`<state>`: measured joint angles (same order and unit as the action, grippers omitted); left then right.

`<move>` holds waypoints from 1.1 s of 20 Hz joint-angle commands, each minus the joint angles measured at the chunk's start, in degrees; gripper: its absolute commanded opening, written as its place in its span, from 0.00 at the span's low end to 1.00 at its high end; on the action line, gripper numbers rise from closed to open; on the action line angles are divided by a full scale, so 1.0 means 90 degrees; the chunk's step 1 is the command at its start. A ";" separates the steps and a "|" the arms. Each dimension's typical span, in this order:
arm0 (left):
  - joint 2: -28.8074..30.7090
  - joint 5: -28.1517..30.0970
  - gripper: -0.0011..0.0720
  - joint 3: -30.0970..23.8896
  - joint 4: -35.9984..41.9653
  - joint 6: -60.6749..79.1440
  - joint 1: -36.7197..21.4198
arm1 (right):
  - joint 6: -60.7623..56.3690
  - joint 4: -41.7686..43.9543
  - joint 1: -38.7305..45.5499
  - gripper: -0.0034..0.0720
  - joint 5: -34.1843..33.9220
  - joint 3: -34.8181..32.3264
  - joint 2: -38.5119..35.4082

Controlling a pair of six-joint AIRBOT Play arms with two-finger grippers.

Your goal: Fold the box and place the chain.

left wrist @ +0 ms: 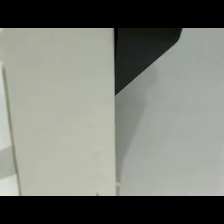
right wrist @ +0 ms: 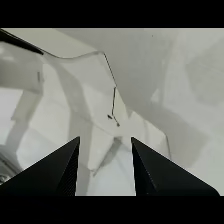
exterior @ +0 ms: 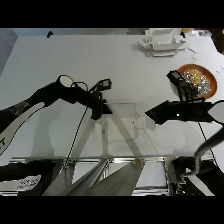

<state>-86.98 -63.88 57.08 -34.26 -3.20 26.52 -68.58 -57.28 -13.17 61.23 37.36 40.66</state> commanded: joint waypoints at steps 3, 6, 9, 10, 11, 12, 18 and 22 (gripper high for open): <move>-0.0121 0.1078 0.02 0.0398 0.0338 0.1260 0.0391 | -0.0068 -0.0826 -0.0005 0.52 0.0719 0.0189 -0.0537; -0.0423 0.1054 0.02 0.0398 0.0257 0.1212 0.0384 | -0.0068 -0.0821 -0.0005 0.52 0.0763 0.0187 -0.0534; -0.0690 0.1122 0.02 0.0398 0.0255 0.1212 0.0386 | -0.0066 -0.0823 -0.0005 0.52 0.0760 0.0185 -0.0534; -0.0731 0.1151 0.02 0.0398 0.0248 0.1214 0.0386 | -0.0063 -0.0823 -0.0005 0.52 0.0753 0.0185 -0.0534; -0.0746 0.1219 0.02 0.0398 0.0248 0.1214 0.0386 | -0.0058 -0.0826 -0.0005 0.52 0.0750 0.0185 -0.0534; -0.0743 0.1285 0.02 0.0398 0.0250 0.1214 0.0391 | -0.0044 -0.0826 -0.0005 0.52 0.0741 0.0182 -0.0534; -0.0743 0.1528 0.03 0.0398 -0.0063 0.1212 0.0391 | 0.0005 -0.0831 -0.0005 0.52 0.0418 0.0177 -0.0534; -0.0743 0.1528 0.03 0.0398 -0.0058 0.1212 0.0398 | 0.0005 -0.0855 -0.0005 0.52 0.0362 0.0177 -0.0534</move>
<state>-93.60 -50.72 60.64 -34.09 7.68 30.06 -68.62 -64.75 -13.17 65.21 38.98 35.90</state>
